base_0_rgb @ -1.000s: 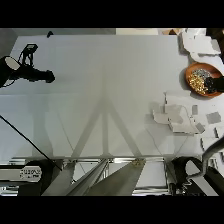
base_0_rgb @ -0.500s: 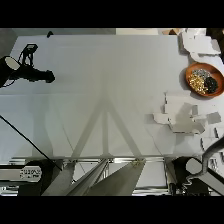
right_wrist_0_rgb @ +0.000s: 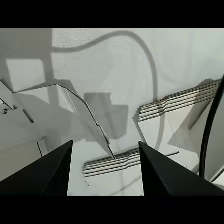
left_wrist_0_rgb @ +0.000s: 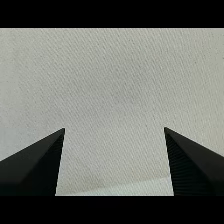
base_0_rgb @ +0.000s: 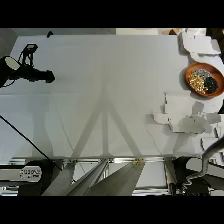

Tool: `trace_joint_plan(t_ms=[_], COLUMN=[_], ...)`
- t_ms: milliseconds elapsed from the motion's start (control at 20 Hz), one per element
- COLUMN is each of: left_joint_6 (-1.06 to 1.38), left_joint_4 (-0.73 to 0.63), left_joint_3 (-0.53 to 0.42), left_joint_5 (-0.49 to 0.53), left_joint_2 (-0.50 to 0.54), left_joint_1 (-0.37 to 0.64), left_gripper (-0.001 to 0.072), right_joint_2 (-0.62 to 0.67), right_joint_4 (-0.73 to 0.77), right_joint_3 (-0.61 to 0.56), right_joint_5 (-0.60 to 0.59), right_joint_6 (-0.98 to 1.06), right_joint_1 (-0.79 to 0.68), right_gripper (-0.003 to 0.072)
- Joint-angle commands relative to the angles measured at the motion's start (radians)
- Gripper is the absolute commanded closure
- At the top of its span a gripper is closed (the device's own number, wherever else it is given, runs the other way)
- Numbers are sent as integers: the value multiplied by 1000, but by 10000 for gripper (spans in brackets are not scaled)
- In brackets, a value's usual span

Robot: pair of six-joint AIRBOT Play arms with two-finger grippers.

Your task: Fold the box and place the chain.

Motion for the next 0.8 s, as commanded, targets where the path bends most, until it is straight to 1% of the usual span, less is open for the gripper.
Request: trace_joint_plan(t_ms=[0,300,350,400,550,600,650,700,750], left_joint_6=[0,0,0,0,0,0,0,0,0], left_joint_4=[0,0,0,0,0,0,0,0,0], left_joint_3=[0,0,0,0,0,0,0,0,0], left_joint_5=[0,0,0,0,0,0,0,0,0], left_joint_2=[0,0,0,0,0,0,0,0,0], left_joint_1=[0,0,0,0,0,0,0,0,0], left_gripper=[8,8,8,8,8,8,8,8,8], right_joint_2=[-65,-132,-145,-156,-174,-174,-174,-174,-174], right_joint_4=[31,56,56,56,64,69,73,73,74], right_joint_3=[2,2,2,2,2,2,2,2,2], right_joint_5=[41,53,53,53,54,55,56,56,56], right_joint_6=[-53,-88,-88,-95,-184,-221,-248,-267,-278], right_joint_1=[-4,-4,-4,-4,-4,-4,-4,-4,-4], right_gripper=[224,234,316,360,426,460,509,539,596])
